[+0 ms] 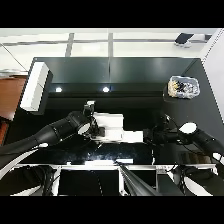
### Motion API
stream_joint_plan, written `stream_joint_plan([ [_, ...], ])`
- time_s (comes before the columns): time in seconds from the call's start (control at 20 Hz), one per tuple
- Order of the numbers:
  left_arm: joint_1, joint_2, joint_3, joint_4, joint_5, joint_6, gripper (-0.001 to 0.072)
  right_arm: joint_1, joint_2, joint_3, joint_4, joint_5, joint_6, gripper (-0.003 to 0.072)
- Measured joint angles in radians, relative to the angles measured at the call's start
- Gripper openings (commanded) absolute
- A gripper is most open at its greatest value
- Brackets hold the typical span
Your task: Fold the box and place the chain.
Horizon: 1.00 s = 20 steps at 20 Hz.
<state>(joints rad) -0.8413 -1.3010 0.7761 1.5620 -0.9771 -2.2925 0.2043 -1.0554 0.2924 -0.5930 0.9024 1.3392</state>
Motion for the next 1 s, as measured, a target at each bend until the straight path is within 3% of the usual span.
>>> stream_joint_plan([
  [0.5,0.0,0.0,0.0,0.0,-0.001,0.0,0.0031,0.102,-0.034,0.047,0.101,-0.024,-0.051,0.0036],
  [0.6,0.0,0.0,0.0,0.0,-0.001,0.0,0.003,0.114,-0.035,0.048,0.105,-0.026,-0.051,0.0442],
  [0.7,0.0,0.0,0.0,0.0,-0.001,0.0,0.003,0.122,-0.034,0.05,0.122,-0.019,-0.055,0.063],
  [0.75,0.0,0.0,0.0,0.0,-0.001,0.0,0.0031,0.125,-0.034,0.051,0.128,-0.016,-0.053,0.0694],
  [1.0,0.0,0.0,0.0,0.0,-0.002,0.0,0.0031,0.129,-0.035,0.062,0.115,0.005,-0.06,0.069],
])
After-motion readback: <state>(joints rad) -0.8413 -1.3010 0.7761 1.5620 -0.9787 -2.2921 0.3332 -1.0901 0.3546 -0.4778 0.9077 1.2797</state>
